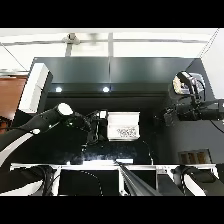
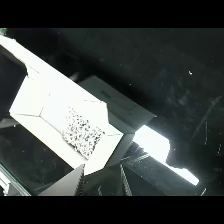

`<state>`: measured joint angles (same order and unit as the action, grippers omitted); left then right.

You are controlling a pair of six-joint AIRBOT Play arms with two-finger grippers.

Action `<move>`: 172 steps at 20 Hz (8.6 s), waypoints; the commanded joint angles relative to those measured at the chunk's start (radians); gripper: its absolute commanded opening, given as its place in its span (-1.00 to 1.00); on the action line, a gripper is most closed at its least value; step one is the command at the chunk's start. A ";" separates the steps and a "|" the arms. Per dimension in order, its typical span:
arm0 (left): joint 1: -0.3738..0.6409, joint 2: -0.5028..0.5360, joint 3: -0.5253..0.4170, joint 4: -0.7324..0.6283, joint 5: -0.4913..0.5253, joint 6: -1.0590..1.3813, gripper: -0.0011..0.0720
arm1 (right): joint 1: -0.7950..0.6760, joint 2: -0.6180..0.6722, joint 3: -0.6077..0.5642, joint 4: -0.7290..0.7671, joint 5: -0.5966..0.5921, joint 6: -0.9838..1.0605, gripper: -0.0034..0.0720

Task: Fold the box and place the chain.

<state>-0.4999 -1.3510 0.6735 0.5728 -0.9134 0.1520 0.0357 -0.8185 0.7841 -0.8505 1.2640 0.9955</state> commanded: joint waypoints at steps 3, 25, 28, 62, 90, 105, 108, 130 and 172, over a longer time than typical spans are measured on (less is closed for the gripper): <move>-0.025 -0.024 0.006 -0.023 0.023 0.001 0.97 | 0.000 -0.001 0.001 0.000 -0.016 0.000 -0.18; -0.079 -0.041 0.026 -0.092 0.099 0.089 0.97 | 0.000 -0.001 0.001 0.000 -0.019 0.000 -0.18; -0.087 -0.046 0.031 -0.091 0.100 0.088 0.97 | 0.000 -0.001 0.001 0.000 -0.019 0.000 -0.18; -0.088 -0.046 0.031 -0.090 0.101 0.087 0.23 | 0.134 -0.285 0.000 0.089 -0.117 -0.448 0.85; -0.088 -0.046 0.031 -0.090 0.101 0.087 0.23 | 0.291 -0.214 -0.101 0.068 -0.185 -0.705 1.00; -0.088 -0.046 0.031 -0.090 0.101 0.087 0.23 | 0.315 -0.214 -0.101 0.073 -0.180 -0.685 -0.10; -0.088 -0.046 0.031 -0.090 0.101 0.087 0.23 | 0.315 -0.214 -0.101 0.071 -0.161 -0.677 -0.10; -0.088 -0.046 0.031 -0.090 0.101 0.087 0.23 | 0.315 -0.214 -0.123 0.069 -0.169 -0.676 -0.37; -0.088 -0.046 0.031 -0.090 0.101 0.087 0.23 | 0.117 -0.175 -0.077 0.150 0.152 -0.246 -0.89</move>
<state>-0.5880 -1.3964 0.7040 0.4828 -0.8131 0.2379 0.2283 -1.0042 0.6971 -0.7448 1.2499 0.5934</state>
